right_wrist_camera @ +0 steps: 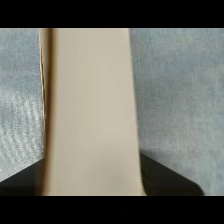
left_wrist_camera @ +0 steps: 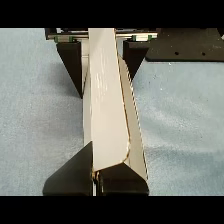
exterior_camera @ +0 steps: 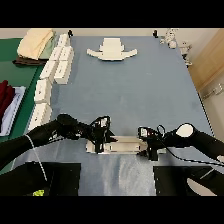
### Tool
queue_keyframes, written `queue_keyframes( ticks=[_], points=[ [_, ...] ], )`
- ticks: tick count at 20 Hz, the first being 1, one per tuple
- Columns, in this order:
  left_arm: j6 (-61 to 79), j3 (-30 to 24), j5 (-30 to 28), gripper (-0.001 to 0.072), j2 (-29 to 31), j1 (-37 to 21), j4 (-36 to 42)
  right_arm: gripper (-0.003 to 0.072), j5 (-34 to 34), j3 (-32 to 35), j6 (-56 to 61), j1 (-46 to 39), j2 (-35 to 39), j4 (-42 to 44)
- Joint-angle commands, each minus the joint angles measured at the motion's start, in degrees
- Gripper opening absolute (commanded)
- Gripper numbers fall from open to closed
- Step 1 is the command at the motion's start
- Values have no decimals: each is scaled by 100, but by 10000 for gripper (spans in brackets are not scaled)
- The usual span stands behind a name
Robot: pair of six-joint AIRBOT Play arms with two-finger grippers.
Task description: Fold the box.
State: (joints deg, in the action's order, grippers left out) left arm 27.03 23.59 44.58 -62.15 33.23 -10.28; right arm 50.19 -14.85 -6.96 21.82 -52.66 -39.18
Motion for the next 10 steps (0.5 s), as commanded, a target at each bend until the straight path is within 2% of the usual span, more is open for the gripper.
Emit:
queue_keyframes(
  ticks=[1, 10],
  points=[
    [0, -2, 0, 14, -2, 0, -2, 570, -59, 24, -11, 7, -11, -2],
    [2, -2, -2, 14, -2, 0, -2, 571, 127, -24, 160, -4, 186, -11]
  ],
)
